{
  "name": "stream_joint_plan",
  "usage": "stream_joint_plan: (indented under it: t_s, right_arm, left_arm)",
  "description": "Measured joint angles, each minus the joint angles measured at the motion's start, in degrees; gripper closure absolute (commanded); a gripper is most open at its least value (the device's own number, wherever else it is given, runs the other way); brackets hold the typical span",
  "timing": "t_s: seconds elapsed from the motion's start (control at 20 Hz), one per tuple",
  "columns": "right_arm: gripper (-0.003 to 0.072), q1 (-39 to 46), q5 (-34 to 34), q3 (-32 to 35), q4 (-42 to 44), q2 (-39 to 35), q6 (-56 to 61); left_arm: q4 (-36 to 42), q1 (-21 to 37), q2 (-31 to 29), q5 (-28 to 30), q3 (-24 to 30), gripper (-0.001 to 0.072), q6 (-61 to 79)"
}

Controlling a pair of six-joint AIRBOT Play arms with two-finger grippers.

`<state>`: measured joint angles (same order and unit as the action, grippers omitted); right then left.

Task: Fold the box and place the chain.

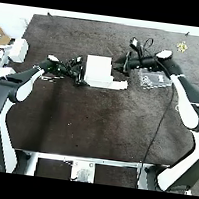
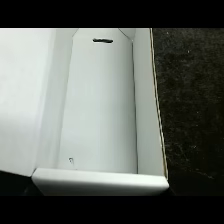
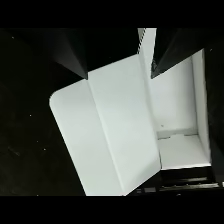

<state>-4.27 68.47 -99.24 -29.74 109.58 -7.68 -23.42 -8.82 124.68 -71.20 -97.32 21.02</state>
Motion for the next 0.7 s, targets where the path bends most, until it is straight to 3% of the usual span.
stream_joint_plan:
  t_s: [0.05, 0.1, 0.25, 0.45, 0.7]
  right_arm:
    - [0.0187, 0.0, 1.0, -0.1, -4.2, -1.3, 1.4]
    - [0.0082, -0.3, 1.9, 0.0, -8.1, -2.1, 2.7]
    - [0.0003, -2.2, 2.2, 1.0, -20.1, -3.7, 5.1]
    - [0.0035, -5.1, -2.5, 5.2, -27.7, -4.3, 6.6]
    - [0.0066, -6.3, -6.3, 8.3, -25.0, -2.9, 5.6]
  left_arm:
    - [0.0, 0.0, 0.0, 0.0, 0.0, 0.0314, 0.0]
    - [0.0, 0.0, 0.0, -0.1, 0.0, 0.0315, 0.0]
    - [-0.1, 0.0, 0.0, -0.2, 0.0, 0.0315, 0.0]
    - [-0.1, 0.0, 0.0, -0.2, 0.0, 0.0315, 0.0]
    - [-0.1, 0.0, 0.0, -0.2, 0.0, 0.0315, 0.0]
